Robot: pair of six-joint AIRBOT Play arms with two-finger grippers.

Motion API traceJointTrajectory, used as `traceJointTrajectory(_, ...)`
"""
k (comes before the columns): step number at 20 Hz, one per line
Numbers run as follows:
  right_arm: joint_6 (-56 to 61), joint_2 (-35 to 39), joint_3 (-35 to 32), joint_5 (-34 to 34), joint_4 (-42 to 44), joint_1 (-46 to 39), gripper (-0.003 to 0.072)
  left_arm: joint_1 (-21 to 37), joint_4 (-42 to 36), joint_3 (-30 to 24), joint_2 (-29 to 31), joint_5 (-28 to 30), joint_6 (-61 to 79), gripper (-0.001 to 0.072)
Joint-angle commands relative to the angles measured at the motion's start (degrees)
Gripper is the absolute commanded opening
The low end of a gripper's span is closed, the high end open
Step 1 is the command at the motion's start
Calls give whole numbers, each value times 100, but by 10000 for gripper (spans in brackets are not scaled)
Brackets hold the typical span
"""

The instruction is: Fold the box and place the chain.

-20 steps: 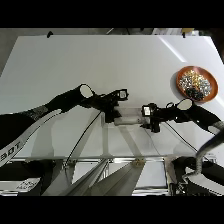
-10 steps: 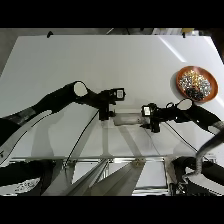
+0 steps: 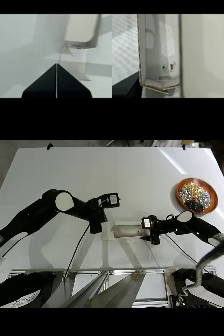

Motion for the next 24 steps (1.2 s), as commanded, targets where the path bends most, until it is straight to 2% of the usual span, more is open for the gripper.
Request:
traceJointTrajectory(1,0,-2,-2,2,2,-2,406,-549,-153,4,81,-212,-457,0)
traceJointTrajectory(5,0,-2,-2,2,2,-2,406,-1235,-391,4,79,1088,-459,0)
traceJointTrajectory(8,2,-2,-2,2,2,-2,406,-1261,-385,4,-26,2157,-723,0)
traceJointTrajectory(10,2,-2,-2,2,2,-2,406,-1154,-389,4,-271,2514,-1099,0)
traceJointTrajectory(15,2,-2,-2,2,2,-2,406,-964,-402,4,-1185,2625,-1576,0)
traceJointTrajectory(18,0,-2,-2,2,2,-2,406,-929,-435,7,-1526,2627,-1674,1)
traceJointTrajectory(24,2,-2,-2,2,2,-2,406,-938,-433,7,-1427,2468,-1823,1)
